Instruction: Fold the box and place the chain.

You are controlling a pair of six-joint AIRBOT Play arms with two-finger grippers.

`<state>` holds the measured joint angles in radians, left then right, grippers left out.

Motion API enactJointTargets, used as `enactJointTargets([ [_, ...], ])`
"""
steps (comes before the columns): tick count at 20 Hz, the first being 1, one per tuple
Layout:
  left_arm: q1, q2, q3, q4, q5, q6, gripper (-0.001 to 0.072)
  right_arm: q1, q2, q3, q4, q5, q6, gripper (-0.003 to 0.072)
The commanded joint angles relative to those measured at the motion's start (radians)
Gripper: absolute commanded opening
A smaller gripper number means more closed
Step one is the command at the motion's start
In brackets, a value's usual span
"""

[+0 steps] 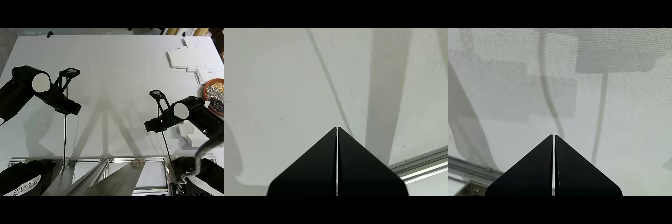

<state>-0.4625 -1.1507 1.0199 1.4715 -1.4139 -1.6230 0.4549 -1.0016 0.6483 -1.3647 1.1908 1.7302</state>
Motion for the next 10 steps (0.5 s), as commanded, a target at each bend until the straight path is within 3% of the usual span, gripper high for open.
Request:
enactJointTargets([
  [1, 0.0, 0.001, 0.0, 0.0, 0.0, 0.0, 0.0008, 0.001, 0.001, 0.0, -0.013, -0.062, -0.004, 0.0019],
  [3, 0.0, 0.001, 0.0, 0.0, 0.0, 0.0, 0.0008, 0.001, 0.001, 0.0, -0.089, -0.133, -0.004, 0.0019],
  [5, 0.0, 0.001, 0.0, 0.0, 0.0, 0.0, 0.0008, -0.005, 0.001, 0.0, -0.326, -0.151, 0.016, 0.0018],
  [7, 0.0, 0.001, 0.0, 0.0, 0.0, 0.0, 0.0008, -0.047, 0.001, 0.0, -0.569, -0.069, 0.032, 0.0019],
  [10, 0.0, 0.001, 0.0, 0.0, 0.0, 0.0, 0.0008, -0.216, 0.004, 0.001, -0.719, 0.023, -0.024, 0.0019],
])
